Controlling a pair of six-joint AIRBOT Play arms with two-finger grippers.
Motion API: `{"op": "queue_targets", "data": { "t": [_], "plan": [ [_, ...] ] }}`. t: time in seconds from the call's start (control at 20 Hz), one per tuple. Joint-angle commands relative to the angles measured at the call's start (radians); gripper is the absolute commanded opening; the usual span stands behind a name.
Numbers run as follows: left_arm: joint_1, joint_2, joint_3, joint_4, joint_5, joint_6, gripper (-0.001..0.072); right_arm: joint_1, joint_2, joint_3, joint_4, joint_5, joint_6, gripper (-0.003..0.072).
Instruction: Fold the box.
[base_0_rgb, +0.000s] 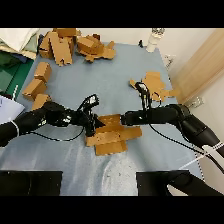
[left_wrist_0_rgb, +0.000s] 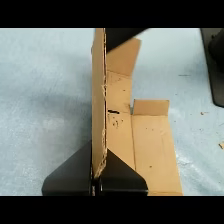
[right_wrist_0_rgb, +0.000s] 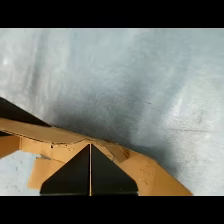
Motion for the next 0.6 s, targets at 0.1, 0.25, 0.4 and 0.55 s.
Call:
{"op": "queue_targets", "data": {
  "t": [0.1,0.25,0.4,0.55],
  "plan": [
    [-0.001,0.005,-0.011,0.002,0.019,0.036,0.0012,0.048,0.003,-0.001,-0.181,-0.069,0.115,0.0004],
    [-0.001,0.005,-0.012,0.012,0.018,0.077,0.0013,0.064,0.02,-0.007,-0.23,-0.133,0.128,0.0004],
    [-0.001,0.005,-0.011,0.012,0.017,0.093,0.0012,0.109,0.031,-0.04,-0.316,-0.128,0.216,0.0004],
    [-0.002,0.005,-0.004,0.012,-0.002,0.129,0.0012,0.134,0.03,-0.077,-0.322,-0.082,0.229,0.0004]
  ]
}}
